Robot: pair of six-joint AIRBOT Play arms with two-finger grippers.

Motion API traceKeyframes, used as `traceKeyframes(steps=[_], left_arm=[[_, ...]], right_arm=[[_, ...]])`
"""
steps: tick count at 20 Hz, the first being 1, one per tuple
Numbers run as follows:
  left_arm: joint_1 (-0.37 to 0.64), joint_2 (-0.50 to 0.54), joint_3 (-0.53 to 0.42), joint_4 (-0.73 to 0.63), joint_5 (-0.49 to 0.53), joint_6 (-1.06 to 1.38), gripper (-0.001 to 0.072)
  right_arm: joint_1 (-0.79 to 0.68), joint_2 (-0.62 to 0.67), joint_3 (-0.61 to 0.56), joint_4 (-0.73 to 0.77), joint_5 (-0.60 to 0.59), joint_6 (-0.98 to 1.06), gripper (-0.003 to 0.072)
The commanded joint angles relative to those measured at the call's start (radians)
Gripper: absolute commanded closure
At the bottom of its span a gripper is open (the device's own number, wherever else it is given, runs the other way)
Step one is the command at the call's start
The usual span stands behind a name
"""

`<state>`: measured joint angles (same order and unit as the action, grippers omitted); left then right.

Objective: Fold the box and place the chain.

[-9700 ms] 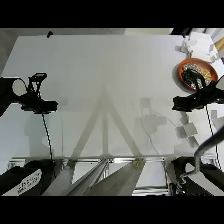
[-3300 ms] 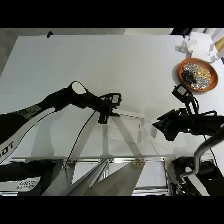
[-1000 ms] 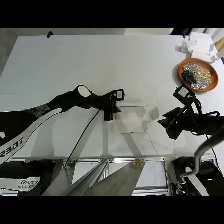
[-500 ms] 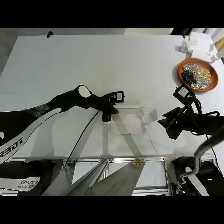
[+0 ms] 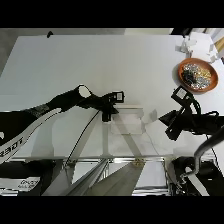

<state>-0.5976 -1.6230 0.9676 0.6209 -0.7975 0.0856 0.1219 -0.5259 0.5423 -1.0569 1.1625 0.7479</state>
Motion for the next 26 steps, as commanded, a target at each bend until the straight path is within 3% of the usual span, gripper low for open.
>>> traceKeyframes(steps=[1, 4, 7, 8, 10, 11, 17, 19, 21, 26], left_arm=[[0.0, -0.001, 0.0, 0.001, 0.0, 0.0, 0.0699], [0.0, -0.001, 0.0, 0.001, 0.0, 0.0, 0.0699], [0.0, -0.001, 0.0, 0.001, 0.0, 0.0, 0.0699], [0.0, -0.001, 0.0, 0.001, 0.0, 0.0, 0.0699], [0.0, -0.001, 0.0, 0.001, 0.0, 0.0, 0.0699], [0.0, -0.001, 0.0, 0.001, 0.0, 0.0, 0.0699], [0.0, -0.001, 0.0, 0.001, -0.003, 0.0, 0.0699], [-0.001, -0.001, 0.0, 0.001, -0.003, 0.0, 0.0699], [-0.001, -0.001, 0.0, 0.001, -0.003, 0.0, 0.0699], [-0.001, -0.001, 0.0, 0.001, -0.003, 0.0, 0.0699]], right_arm=[[0.0, -0.041, -0.003, 0.04, -0.006, -0.175, 0.0674], [0.042, -0.14, -0.041, 0.047, -0.077, -0.239, 0.0673], [0.185, -0.249, -0.046, 0.031, -0.087, -0.332, 0.0644], [0.228, -0.274, -0.046, -0.001, -0.108, -0.338, 0.0537], [0.29, -0.3, -0.046, -0.097, -0.188, -0.292, 0.0247], [0.29, -0.299, -0.048, -0.102, -0.227, -0.276, 0.0207], [0.413, -0.295, -0.144, -0.227, -0.373, -0.277, 0.0205], [0.47, -0.295, -0.197, -0.226, -0.507, -0.256, -0.002], [0.503, -0.295, -0.235, -0.225, -0.597, -0.18, -0.0022], [0.516, -0.296, -0.262, -0.226, -0.626, -0.142, -0.002]])
